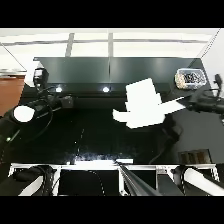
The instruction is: Fold the box and place the chain.
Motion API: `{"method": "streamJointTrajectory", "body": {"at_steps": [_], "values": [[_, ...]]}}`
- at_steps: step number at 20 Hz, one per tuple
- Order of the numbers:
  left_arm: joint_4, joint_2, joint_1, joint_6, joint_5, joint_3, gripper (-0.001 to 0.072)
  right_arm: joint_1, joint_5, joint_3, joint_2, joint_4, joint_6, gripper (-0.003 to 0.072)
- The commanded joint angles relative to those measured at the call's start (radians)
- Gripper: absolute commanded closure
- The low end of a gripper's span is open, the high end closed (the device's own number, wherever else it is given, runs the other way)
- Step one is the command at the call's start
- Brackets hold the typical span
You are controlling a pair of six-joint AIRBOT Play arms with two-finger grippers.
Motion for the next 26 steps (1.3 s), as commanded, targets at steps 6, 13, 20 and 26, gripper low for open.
{"method": "streamJointTrajectory", "body": {"at_steps": [6, 13, 20, 26], "values": [[-0.453, -0.372, -0.125, 0.095, -0.221, 0.185, -0.0004, 0.417, -0.371, -0.357, 0.346, 0.095, -0.002, 0.0675], [-0.651, -0.666, -0.117, 0.25, -0.518, 0.314, -0.0004, 0.507, -0.38, -0.357, 0.346, 0.098, -0.002, 0.0675], [-0.653, -0.76, -0.094, 0.421, -0.728, 0.385, 0.0014, 0.507, -0.379, -0.357, 0.346, 0.098, -0.002, 0.0675], [-0.633, -0.76, -0.093, 0.611, -0.805, 0.386, 0.0223, 0.507, -0.381, -0.357, 0.346, 0.096, -0.002, 0.0675]]}}
